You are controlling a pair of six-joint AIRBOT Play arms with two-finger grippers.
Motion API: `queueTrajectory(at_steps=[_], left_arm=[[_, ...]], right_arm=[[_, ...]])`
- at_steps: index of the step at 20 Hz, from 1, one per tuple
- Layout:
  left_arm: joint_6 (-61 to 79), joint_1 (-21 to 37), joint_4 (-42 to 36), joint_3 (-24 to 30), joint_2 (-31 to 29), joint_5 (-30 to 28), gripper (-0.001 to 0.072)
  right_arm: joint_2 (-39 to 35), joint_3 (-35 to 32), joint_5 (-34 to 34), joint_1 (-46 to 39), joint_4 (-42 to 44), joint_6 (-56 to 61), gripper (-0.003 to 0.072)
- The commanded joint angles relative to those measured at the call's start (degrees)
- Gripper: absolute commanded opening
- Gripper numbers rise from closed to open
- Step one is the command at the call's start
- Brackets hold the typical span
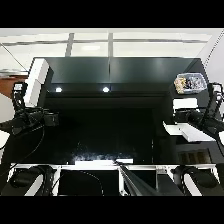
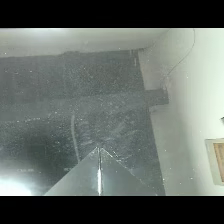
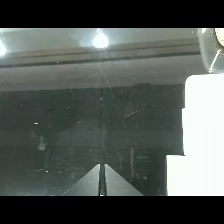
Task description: Fold the box and place the chain.
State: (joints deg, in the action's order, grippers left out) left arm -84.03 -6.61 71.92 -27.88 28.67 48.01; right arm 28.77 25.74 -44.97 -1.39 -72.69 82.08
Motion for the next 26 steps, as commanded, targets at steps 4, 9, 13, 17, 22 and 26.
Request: queueTrajectory(at_steps=[4, 9, 13, 17, 22, 26], left_arm=[[0.0, -0.02, 0.0, 0.04, -0.04, 0.0, 0.003], [0.02, -0.02, 0.0, 0.04, -0.04, 0.0, 0.003], [-0.02, -0.02, 0.0, 0.09, 0.09, -1.44, 0.003], [0.0, -0.07, -3.58, 0.09, 0.63, -9.05, 0.003], [-0.02, -0.09, -4.07, 0.11, 0.68, -11.06, 0.0077], [-0.24, -0.26, -4.04, 0.09, 0.92, -11.21, 0.0712]], right_arm=[[-0.02, -0.04, 0.0, -0.02, 0.02, 0.0, 0.0038], [-0.02, -0.04, 0.0, -0.02, 0.02, 0.0, 0.0038], [-0.02, -0.04, 0.0, -0.02, 0.02, 0.0, 0.0038], [-0.02, -0.04, 1.62, -0.02, 0.7, 0.0, 0.0038], [0.0, -0.04, 10.67, -0.04, 1.14, 0.17, 0.0361], [1.99, 0.37, 15.26, -3.89, -8.41, 7.45, 0.0695]])
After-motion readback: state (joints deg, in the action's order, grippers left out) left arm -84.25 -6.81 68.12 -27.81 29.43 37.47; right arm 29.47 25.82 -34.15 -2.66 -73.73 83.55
